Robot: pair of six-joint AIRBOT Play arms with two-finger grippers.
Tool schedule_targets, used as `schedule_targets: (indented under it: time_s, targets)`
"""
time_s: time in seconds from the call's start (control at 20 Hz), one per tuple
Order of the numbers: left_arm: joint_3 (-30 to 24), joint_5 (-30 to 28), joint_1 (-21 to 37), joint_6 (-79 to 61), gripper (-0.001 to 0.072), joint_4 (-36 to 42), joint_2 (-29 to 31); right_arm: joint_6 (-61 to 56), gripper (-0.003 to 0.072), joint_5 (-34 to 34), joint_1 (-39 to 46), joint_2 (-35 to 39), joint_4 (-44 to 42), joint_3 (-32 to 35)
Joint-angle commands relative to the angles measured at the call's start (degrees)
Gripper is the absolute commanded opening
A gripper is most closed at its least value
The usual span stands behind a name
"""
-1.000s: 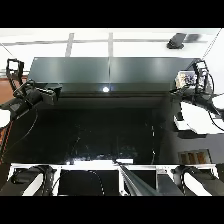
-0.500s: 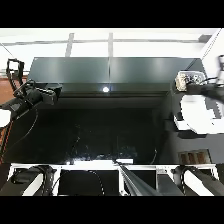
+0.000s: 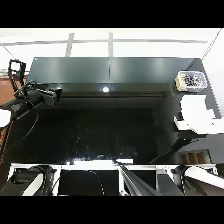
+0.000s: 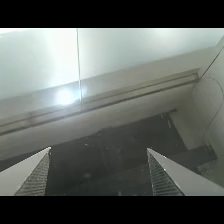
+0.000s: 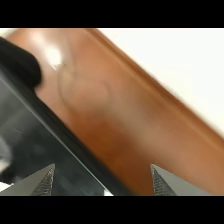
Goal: Fold the box and place the chain.
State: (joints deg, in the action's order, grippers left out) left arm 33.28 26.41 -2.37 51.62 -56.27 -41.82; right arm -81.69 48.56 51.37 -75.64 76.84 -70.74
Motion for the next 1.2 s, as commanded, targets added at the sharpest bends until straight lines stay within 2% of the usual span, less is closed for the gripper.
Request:
schedule_targets:
  time_s: [0.0,0.15,0.2,0.5,0.55,0.65,0.75,0.8,0.9,1.05,1.15]
  targets:
    - [0.0,0.1,0.0,0.0,0.0705,0.0,0.0,2.7,0.0711,18.8,5.0,-11.4,1.2,-9.4]
    - [0.0,-0.7,0.0,0.0,0.0704,0.0,-0.1,8.6,0.0711,30.4,4.1,-20.5,1.2,-14.3]
    - [0.0,-0.7,0.0,0.0,0.0705,0.0,-0.1,10.2,0.0711,32.4,3.7,-22.4,1.2,-15.1]
    - [0.0,-0.7,0.0,0.0,0.0705,0.0,-0.1,18.3,0.071,29.5,0.6,-23.9,1.2,-15.5]
    - [0.0,-0.7,0.0,0.0,0.0704,0.0,-0.1,20.2,0.066,29.7,0.2,-23.9,1.2,-15.5]
    - [0.0,-0.7,0.0,0.0,0.0705,0.0,-0.1,22.6,0.0413,30.6,-0.2,-23.9,1.4,-15.5]
    - [0.0,-0.7,0.0,0.0,0.0705,0.0,-0.1,23.0,0.0095,31.8,-0.2,-23.9,2.2,-15.5]
    - [0.0,-0.7,0.0,0.0,0.0705,0.0,-0.1,23.1,0.0018,33.7,-0.2,-23.9,2.8,-15.5]
    - [0.0,-0.7,0.0,0.0,0.0705,0.0,-0.1,23.3,0.0017,36.9,-0.4,-23.2,0.1,-15.1]
    - [0.0,-0.7,0.0,0.0,0.0705,0.0,-0.1,26.5,0.0017,36.7,-1.3,-18.1,-15.7,-10.8]
    - [0.0,-0.6,0.0,0.0,0.0705,0.0,-0.2,29.8,0.0017,36.2,-3.2,-13.0,-25.5,-5.3]
